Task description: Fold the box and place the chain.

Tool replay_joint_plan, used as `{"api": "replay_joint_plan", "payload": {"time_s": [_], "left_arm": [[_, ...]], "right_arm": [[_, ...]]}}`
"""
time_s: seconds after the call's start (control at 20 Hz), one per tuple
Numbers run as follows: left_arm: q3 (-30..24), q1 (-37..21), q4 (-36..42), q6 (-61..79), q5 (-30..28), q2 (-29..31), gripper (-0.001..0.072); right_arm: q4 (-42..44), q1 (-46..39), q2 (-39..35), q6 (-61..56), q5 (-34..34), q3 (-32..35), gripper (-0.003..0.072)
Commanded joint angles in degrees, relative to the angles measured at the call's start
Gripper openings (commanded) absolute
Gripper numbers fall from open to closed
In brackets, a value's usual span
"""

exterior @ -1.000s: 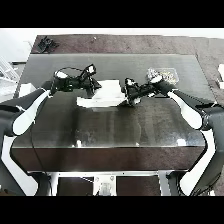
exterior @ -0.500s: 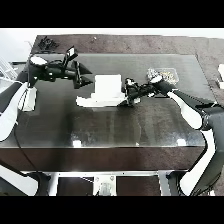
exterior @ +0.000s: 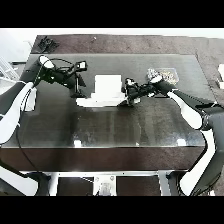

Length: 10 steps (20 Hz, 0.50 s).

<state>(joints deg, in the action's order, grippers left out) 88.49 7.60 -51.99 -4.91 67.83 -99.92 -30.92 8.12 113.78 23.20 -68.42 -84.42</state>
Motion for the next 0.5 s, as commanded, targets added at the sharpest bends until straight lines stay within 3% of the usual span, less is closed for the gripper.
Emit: {"api": "replay_joint_plan", "payload": {"time_s": [0.0,0.45], "left_arm": [[0.0,0.7,-3.0,-1.0,-1.0,-0.3,0.0671],[0.0,0.7,2.1,5.2,1.3,-4.8,0.0671]], "right_arm": [[0.0,0.0,0.0,0.0,0.0,0.0,0.0595],[0.0,0.0,0.0,0.0,0.0,0.0,0.0595]]}}
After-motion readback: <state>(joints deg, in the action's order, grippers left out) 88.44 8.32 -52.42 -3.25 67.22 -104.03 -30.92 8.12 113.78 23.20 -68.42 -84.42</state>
